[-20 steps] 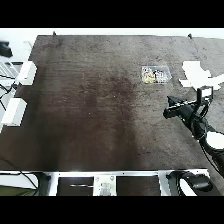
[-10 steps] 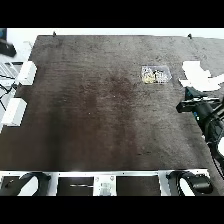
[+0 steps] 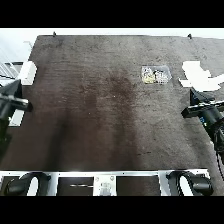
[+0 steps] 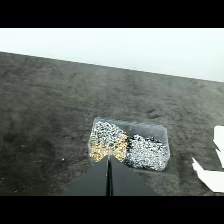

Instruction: Fold the box and place the chain.

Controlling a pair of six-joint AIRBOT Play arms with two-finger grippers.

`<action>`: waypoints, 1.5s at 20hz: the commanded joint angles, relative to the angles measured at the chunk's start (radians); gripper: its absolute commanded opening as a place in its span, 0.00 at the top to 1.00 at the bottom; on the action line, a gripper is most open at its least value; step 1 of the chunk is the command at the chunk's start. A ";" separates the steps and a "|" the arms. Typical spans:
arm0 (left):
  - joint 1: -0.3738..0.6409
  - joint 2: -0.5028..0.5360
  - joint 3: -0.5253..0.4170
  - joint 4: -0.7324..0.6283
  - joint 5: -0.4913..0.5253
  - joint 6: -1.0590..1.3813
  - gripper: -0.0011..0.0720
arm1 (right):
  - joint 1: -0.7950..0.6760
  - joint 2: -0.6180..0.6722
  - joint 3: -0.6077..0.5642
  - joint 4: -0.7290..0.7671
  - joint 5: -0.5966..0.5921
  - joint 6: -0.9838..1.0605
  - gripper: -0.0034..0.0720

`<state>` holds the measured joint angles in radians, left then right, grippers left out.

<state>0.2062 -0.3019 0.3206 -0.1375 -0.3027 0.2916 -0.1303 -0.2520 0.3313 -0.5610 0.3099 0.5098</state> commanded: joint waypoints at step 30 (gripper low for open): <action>-0.002 0.146 -0.113 0.002 -0.031 -0.056 0.96 | -0.023 0.237 -0.217 -0.008 -0.206 0.084 0.95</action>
<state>0.2047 -0.1570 0.2077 -0.1352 -0.3336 0.2352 -0.1528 -0.0162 0.1146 -0.5686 0.1043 0.5938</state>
